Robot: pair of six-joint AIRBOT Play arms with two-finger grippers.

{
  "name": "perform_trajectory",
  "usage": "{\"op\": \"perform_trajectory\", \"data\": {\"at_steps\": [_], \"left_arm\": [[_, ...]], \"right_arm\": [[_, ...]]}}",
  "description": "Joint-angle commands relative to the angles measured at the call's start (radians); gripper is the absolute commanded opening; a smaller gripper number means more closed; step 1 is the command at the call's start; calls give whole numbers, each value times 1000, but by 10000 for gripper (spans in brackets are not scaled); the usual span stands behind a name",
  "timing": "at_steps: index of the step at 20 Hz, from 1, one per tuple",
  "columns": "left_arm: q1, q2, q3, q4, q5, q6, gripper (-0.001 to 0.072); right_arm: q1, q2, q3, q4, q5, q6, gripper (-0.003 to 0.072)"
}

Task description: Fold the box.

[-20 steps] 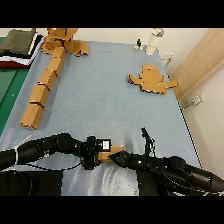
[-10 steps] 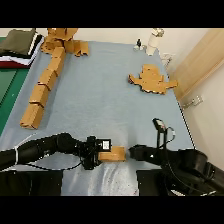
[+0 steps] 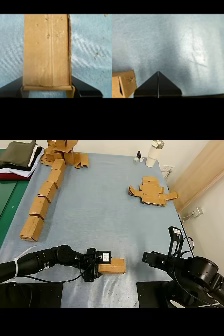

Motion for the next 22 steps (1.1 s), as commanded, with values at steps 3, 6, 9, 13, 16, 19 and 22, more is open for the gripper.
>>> {"op": "perform_trajectory", "data": {"at_steps": [3,6,9,13,16,19,22], "left_arm": [[0,0,0,0,20,0,439],[0,0,1,-2,31,-1,438],[2,10,13,0,40,-65,438],[32,84,89,10,40,-332,439],[145,103,161,132,72,-533,439],[351,43,250,235,163,-679,439],[629,-137,444,248,61,-843,438]], "right_arm": [[-5,1,3,6,-16,70,2],[-5,1,3,3,-16,87,2],[-5,1,3,-5,-17,89,1],[-6,1,3,-45,-18,89,1],[-6,1,3,-77,-18,89,1],[-6,1,3,-103,-17,89,2],[-6,1,3,-138,-17,89,1]]}}
